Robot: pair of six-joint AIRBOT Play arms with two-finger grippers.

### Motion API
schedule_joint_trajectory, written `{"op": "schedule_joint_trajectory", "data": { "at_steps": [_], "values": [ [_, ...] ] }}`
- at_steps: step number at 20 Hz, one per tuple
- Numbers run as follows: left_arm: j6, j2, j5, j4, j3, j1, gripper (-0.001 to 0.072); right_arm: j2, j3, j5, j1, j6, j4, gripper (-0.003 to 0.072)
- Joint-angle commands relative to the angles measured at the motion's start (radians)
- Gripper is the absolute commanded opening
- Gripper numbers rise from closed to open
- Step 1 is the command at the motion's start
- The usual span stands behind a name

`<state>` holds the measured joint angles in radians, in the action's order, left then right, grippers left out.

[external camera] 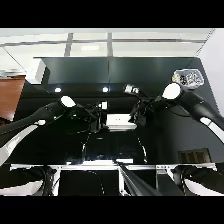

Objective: Fold the box and place the chain.

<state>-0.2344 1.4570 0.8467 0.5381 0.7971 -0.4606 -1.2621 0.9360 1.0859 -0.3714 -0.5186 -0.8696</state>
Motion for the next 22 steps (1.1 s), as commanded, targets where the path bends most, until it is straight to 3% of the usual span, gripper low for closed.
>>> {"op": "schedule_joint_trajectory", "data": {
  "at_steps": [1,2,3,4,7,9,13,22],
  "values": [
    [0.0,0.0,-0.001,0.0,0.001,0.0,0.0351,0.082,0.0,0.092,0.064,-0.194,0.008,0.0367],
    [0.0,0.0,-0.001,0.0,0.001,0.0,0.0351,0.09,-0.001,0.16,0.101,-0.269,0.011,0.0334],
    [0.0,0.0,-0.001,0.0,0.001,0.001,0.0351,0.089,-0.015,0.221,0.132,-0.342,0.028,0.01],
    [-0.001,0.0,-0.001,0.0,0.001,0.0,0.0352,0.088,-0.057,0.258,0.165,-0.382,0.097,0.0006],
    [0.0,0.0,0.0,0.0,0.001,0.0,0.0352,0.07,-0.214,0.217,0.229,-0.289,0.447,0.0006],
    [0.0,0.0,0.0,0.0,0.001,0.001,0.0351,0.051,-0.255,0.103,0.219,-0.289,0.561,0.0007],
    [0.0,0.0,0.0,-0.001,0.001,0.001,0.0352,-0.013,-0.255,-0.038,0.165,-0.341,0.561,0.0008],
    [0.002,0.0,0.003,-0.001,0.001,0.001,0.0351,-0.077,-0.254,-0.094,0.135,-0.468,0.393,0.0009]
  ]
}}
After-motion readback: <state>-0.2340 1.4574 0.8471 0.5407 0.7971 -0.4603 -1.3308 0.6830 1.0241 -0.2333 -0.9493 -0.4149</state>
